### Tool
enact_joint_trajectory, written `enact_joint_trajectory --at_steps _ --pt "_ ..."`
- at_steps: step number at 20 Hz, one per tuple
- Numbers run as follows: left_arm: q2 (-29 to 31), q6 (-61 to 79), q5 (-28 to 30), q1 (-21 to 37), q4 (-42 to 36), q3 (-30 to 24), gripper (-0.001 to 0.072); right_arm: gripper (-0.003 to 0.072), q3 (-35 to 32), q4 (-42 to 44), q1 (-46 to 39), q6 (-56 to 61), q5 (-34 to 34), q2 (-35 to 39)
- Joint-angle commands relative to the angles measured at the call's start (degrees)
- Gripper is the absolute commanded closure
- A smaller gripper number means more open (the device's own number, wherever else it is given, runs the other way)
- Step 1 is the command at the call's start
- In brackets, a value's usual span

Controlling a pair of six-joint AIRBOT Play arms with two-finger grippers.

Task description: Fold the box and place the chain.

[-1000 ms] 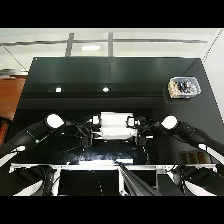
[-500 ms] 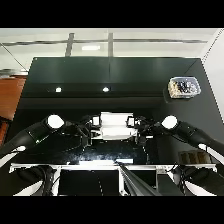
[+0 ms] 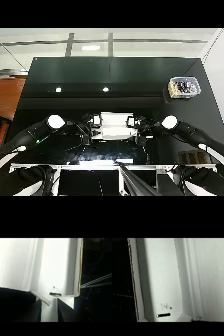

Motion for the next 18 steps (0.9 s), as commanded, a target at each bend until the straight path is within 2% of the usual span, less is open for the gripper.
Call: enact_joint_trajectory --at_steps 1,10,11,18 --pt "-0.5 0.0 0.6 -1.8 -0.5 0.1 0.0468 0.0207 0.1 0.0 0.1 0.0 0.0 0.0" --pt "-0.9 0.0 2.2 -2.8 -2.5 0.1 0.047 0.0207 0.1 0.0 0.1 0.0 0.0 0.0" --pt "-1.2 0.2 2.3 -2.8 -3.3 0.1 0.0487 0.0207 0.1 0.0 0.1 0.0 0.0 0.0" --pt "-4.0 2.6 2.1 -2.8 -6.8 0.3 0.0487 0.0207 0.1 0.0 0.1 0.0 0.0 0.0"
